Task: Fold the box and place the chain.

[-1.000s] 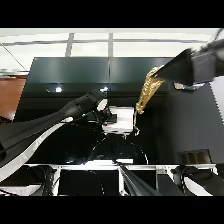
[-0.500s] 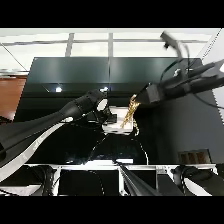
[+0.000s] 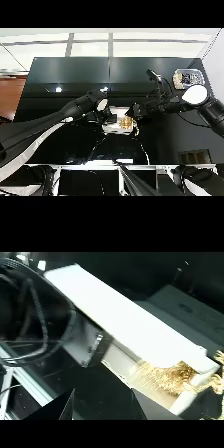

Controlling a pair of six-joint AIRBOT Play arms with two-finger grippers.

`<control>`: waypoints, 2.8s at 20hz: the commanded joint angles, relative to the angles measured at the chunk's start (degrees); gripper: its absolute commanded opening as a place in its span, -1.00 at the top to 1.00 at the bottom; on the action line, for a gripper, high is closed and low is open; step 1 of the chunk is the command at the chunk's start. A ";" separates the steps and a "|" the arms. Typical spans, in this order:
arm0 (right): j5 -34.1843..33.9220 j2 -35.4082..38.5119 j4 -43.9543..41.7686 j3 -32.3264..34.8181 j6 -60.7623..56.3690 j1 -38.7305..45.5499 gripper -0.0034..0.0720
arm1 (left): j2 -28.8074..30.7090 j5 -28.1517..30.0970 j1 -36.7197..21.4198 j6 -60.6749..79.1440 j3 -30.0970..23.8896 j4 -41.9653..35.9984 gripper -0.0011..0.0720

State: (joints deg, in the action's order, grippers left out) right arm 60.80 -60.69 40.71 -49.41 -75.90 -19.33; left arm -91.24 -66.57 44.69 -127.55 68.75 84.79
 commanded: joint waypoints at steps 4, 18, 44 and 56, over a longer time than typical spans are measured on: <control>9.60 6.23 9.42 3.50 4.90 13.51 -0.44 | -0.02 0.07 -0.07 0.00 0.00 0.02 0.90; -25.20 3.37 3.21 24.22 61.22 0.87 -0.99 | -0.02 0.00 -0.07 0.00 0.00 0.00 0.90; -23.78 3.58 10.12 21.81 43.17 -0.35 0.87 | -0.02 -0.13 -0.07 0.00 0.00 0.00 0.90; -1.55 17.22 -8.44 -3.10 23.15 5.64 0.87 | -0.02 -0.11 -0.07 0.00 0.00 0.00 0.90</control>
State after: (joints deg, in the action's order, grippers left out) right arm 58.41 -44.40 42.09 -48.58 -50.19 -13.96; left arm -91.24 -66.70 44.69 -127.57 68.75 84.79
